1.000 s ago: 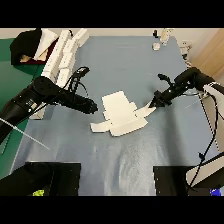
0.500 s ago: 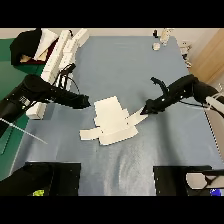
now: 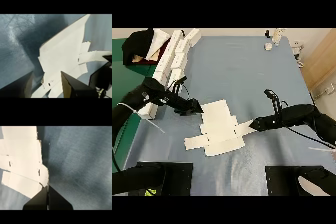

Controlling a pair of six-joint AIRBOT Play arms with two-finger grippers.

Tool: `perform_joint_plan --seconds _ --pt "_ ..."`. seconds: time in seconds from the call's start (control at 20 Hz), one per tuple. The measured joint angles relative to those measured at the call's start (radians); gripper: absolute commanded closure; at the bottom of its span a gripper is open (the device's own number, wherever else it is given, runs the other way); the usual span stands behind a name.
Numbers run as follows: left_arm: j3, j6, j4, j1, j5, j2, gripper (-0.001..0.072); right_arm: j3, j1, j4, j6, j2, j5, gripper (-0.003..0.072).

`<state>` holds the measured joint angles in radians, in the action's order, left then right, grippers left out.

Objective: Fold the box.

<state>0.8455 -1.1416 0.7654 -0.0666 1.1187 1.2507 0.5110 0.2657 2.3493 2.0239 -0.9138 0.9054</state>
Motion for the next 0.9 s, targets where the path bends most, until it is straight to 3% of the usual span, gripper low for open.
perform_joint_plan --seconds 0.2,0.45,0.5,0.55,0.6,0.9 --pt "0.003 0.091 -0.074 0.004 0.009 0.121 0.019 -0.027 0.011 -0.012 -0.024 0.045 -0.031 0.0686" --pt "0.052 0.29 -0.271 0.005 0.07 0.286 0.0191 -0.035 0.015 -0.017 -0.033 0.057 -0.041 0.0686" --pt "0.065 0.324 -0.295 0.005 0.096 0.315 0.0228 -0.035 0.015 -0.02 -0.034 0.057 -0.041 0.0686" --pt "0.077 0.353 -0.312 0.005 0.119 0.336 0.0412 -0.036 0.015 -0.021 -0.034 0.058 -0.041 0.0686" --pt "0.089 0.381 -0.325 0.005 0.141 0.354 0.0473 -0.036 0.015 -0.024 -0.034 0.058 -0.041 0.0686" --pt "0.137 0.495 -0.299 0.005 0.253 0.401 0.0476 -0.036 0.015 -0.03 -0.036 0.059 -0.037 0.0686"
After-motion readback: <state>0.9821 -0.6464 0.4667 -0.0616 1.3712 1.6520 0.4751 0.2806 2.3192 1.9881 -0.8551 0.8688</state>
